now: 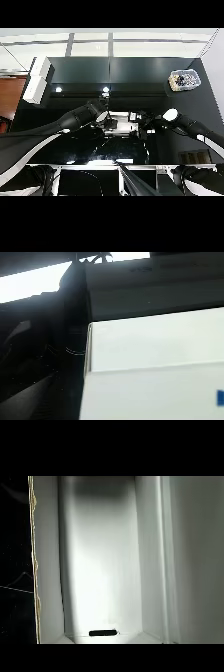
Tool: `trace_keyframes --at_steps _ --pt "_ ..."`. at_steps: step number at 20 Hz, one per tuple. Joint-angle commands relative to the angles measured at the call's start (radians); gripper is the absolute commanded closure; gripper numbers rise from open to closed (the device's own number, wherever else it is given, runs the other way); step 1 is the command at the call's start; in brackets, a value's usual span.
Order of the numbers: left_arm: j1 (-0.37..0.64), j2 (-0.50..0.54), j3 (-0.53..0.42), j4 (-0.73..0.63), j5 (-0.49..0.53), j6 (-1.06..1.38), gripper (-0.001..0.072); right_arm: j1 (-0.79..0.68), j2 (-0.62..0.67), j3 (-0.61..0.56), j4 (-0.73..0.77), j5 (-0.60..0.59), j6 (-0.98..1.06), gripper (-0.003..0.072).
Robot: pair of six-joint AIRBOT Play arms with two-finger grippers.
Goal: Fold the box and place the chain.
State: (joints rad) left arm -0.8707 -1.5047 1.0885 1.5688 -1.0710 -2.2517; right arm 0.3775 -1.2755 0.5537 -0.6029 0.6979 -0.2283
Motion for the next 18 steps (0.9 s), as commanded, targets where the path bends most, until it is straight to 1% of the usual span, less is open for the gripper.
trace_keyframes --at_steps 1,2,3,4,5,9,15,17,18 --pt "0.006 -0.009 0.008 0.021 -0.009 -0.036 0.0203 0.000 0.000 0.000 0.000 0.000 0.000 0.0204" --pt "0.008 -0.009 0.008 0.022 -0.008 -0.040 0.0236 0.001 0.000 0.000 0.000 0.000 0.000 0.0204" --pt "0.008 -0.009 0.008 0.024 -0.006 -0.050 0.0251 0.001 0.000 0.000 0.000 0.000 0.000 0.0204" --pt "0.008 -0.009 0.008 0.024 0.002 -0.050 0.0287 0.001 0.000 0.000 0.000 0.000 0.000 0.0204" --pt "0.008 -0.009 0.008 0.024 0.014 -0.050 0.0354 0.000 0.000 0.000 0.000 0.000 0.000 0.0204" --pt "0.008 -0.010 0.008 0.025 0.042 -0.050 0.0361 0.001 0.000 0.000 0.000 0.000 0.000 0.0204" --pt "0.008 -0.030 0.019 0.024 0.026 -0.050 0.0362 0.000 0.000 0.000 0.000 0.000 0.000 0.0204" --pt "0.006 -0.039 0.043 0.028 0.018 -0.050 0.0440 0.000 0.000 0.000 0.000 0.000 0.000 0.0204" --pt "0.006 -0.048 0.058 0.027 0.010 -0.050 0.0440 0.001 0.000 0.000 0.000 0.000 0.000 0.0204"
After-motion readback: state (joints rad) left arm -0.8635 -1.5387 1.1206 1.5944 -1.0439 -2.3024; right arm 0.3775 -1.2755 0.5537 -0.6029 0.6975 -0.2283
